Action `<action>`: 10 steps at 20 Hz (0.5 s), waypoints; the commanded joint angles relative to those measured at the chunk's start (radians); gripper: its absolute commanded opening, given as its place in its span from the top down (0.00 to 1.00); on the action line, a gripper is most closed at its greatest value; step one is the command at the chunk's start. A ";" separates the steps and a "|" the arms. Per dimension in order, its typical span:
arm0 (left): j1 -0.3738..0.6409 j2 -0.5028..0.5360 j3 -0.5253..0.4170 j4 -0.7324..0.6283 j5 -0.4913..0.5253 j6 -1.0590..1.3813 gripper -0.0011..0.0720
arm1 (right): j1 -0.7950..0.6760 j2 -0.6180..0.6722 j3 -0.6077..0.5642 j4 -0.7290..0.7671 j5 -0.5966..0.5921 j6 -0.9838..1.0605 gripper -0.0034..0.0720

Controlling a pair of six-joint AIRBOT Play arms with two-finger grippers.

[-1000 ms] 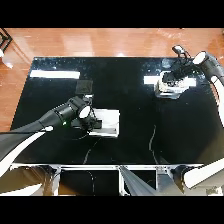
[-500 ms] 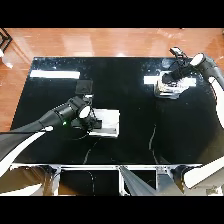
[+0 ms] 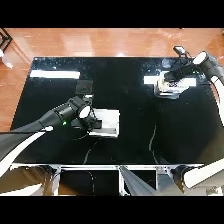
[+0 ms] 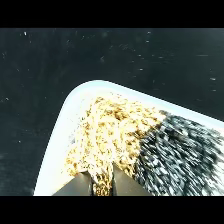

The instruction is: Fold the box and place the chain.

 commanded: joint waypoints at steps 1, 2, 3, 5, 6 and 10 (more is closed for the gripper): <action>0.001 0.000 0.001 0.000 0.000 0.000 0.96 | -0.012 0.066 0.001 0.005 0.016 0.068 0.93; 0.001 0.000 0.001 0.001 0.000 0.000 0.96 | -0.014 0.096 0.001 0.005 0.013 0.079 0.93; 0.001 0.000 0.001 0.001 0.000 0.000 0.96 | -0.014 0.124 0.001 0.005 0.012 0.082 0.93; 0.001 0.000 0.001 0.001 0.000 0.000 0.96 | -0.014 0.192 0.002 0.005 0.010 0.111 0.93; 0.001 0.000 0.001 0.001 0.001 0.000 0.96 | -0.014 0.224 0.002 0.006 0.008 0.123 0.93; 0.001 0.000 0.001 0.001 0.001 0.000 0.96 | -0.014 0.358 0.002 0.010 0.003 0.180 0.93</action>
